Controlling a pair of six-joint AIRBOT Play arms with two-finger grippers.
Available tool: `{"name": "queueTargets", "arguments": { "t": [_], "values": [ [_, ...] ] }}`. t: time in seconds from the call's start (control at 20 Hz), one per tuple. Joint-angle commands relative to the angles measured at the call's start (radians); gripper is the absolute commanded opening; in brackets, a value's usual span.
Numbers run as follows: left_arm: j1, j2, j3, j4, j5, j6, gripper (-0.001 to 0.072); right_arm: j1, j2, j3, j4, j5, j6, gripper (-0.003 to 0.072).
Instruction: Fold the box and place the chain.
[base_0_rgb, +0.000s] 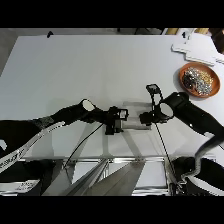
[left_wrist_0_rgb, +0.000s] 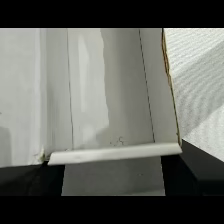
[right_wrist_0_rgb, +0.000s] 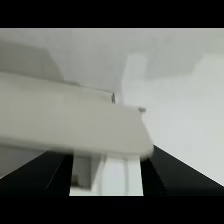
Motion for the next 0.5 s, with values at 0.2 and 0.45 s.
{"name": "queueTargets", "arguments": {
  "t": [0.2, 0.45],
  "values": [
    [0.000, 0.001, 0.000, 0.000, 0.000, 0.000, 0.0138, -0.109, 0.103, 0.437, -0.074, 0.195, -0.381, 0.0414],
    [0.000, 0.001, 0.000, 0.000, 0.000, -0.001, 0.0138, -0.407, -0.043, 0.683, -0.046, 0.120, -0.482, 0.0360]
  ]
}}
